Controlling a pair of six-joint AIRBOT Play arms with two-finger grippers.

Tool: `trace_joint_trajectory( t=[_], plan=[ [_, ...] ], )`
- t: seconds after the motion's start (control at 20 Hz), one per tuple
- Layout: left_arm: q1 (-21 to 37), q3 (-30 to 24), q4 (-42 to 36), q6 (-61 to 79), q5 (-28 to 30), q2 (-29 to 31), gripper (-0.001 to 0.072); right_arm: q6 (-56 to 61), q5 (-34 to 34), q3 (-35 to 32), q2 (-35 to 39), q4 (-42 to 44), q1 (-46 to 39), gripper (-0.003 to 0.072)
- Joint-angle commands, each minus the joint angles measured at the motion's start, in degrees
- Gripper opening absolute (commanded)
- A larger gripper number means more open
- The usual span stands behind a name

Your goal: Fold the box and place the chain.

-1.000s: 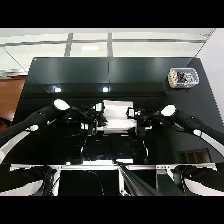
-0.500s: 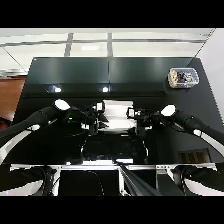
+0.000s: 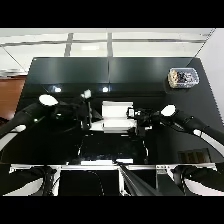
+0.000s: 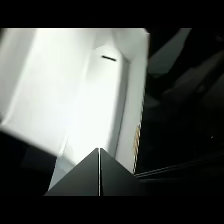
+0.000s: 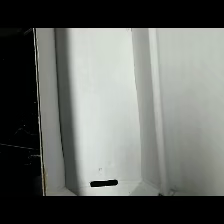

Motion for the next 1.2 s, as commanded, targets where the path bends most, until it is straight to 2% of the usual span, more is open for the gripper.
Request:
trace_joint_trajectory(
  t=[0.0,0.1,0.15,0.2,0.3,0.4,0.55,0.7,0.85,1.0,1.1,1.15],
  plan=[
    [7.98,0.07,8.94,-27.56,-1.2,4.26,0.0024,-0.02,0.02,-0.02,0.02,0.02,0.02,0.0223],
    [13.66,-0.24,16.28,-49.81,0.02,3.85,0.0024,-0.02,0.02,-0.02,0.02,0.02,0.02,0.0223],
    [16.83,-0.98,17.38,-61.75,0.04,3.23,0.0024,-0.02,0.02,-0.02,0.02,0.0,0.02,0.0223],
    [19.65,-1.97,16.57,-67.04,-0.48,2.38,0.0024,-0.02,0.02,-0.02,0.02,0.0,0.02,0.0223],
    [24.17,-3.65,13.09,-68.22,-3.28,-0.57,0.0024,-0.02,0.02,-0.02,0.02,0.0,0.02,0.0223],
    [26.14,-4.22,11.02,-68.19,-5.95,-4.11,0.0023,-0.02,0.04,-0.02,0.02,0.0,0.02,0.0223],
    [23.61,-4.22,10.78,-68.15,-6.99,-8.0,0.0023,-0.02,0.04,-0.02,0.02,0.0,0.02,0.0223],
    [16.39,-4.2,9.4,-66.34,-7.1,-10.19,0.0023,-0.02,0.04,-0.02,0.02,0.0,0.02,0.0223],
    [10.8,-4.0,3.93,-61.48,-7.15,-10.29,0.0024,-0.02,0.04,-0.02,0.02,0.0,0.02,0.0223],
    [9.92,-3.91,-2.54,-56.04,-7.19,-10.29,0.0024,-0.02,0.04,-0.02,0.02,0.0,0.02,0.0223],
    [10.08,-3.91,-3.3,-54.38,-8.28,-10.29,0.0027,-0.02,0.04,-0.02,0.02,0.0,0.02,0.0223],
    [10.05,-3.91,-3.32,-53.44,-9.55,-10.29,0.014,-0.02,0.04,-0.02,0.02,0.0,0.02,0.0223]
  ],
)
